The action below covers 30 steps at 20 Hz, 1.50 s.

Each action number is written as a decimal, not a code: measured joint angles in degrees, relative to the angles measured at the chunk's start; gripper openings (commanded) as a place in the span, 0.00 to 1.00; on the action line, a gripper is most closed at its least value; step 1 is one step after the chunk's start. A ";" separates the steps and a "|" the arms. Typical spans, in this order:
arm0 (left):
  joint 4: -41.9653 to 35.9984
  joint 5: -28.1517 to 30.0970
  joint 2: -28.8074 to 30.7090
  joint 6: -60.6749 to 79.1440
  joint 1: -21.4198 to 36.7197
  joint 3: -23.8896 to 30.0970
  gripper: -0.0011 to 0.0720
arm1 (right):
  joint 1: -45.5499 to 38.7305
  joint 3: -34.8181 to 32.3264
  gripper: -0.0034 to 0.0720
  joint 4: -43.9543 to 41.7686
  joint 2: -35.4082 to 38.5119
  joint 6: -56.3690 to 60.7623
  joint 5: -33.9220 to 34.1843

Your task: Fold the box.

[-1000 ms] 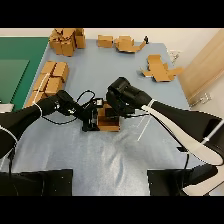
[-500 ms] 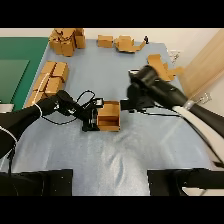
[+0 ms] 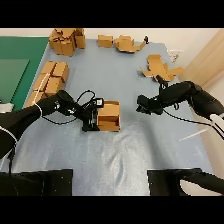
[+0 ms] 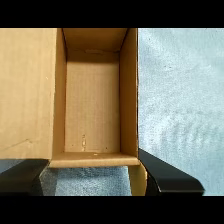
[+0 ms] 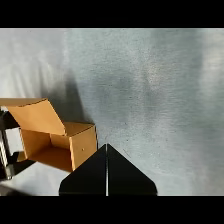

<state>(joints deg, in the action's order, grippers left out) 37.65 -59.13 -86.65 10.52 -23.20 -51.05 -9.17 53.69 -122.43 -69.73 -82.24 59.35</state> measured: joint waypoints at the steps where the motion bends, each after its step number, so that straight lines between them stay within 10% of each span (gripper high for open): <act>1: 0.04 0.02 0.00 -0.02 0.00 0.00 0.49 | -2.27 -0.31 0.05 -3.10 -2.56 -3.82 0.98; 10: 0.04 0.00 0.00 -0.11 0.00 0.00 0.49 | -8.92 5.97 0.05 -16.55 -16.37 -14.34 -6.27; 26: 0.00 0.00 0.00 -1.11 0.00 0.00 0.49 | 1.66 34.95 0.05 -27.54 -38.75 -39.58 31.43; 30: -0.15 0.00 -0.02 -1.20 0.00 0.00 0.49 | 3.13 36.68 0.28 -27.67 -37.97 -49.96 36.09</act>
<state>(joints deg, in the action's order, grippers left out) 37.50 -59.13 -86.67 9.32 -23.20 -51.05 -6.04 90.37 -150.10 -107.70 -132.20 95.44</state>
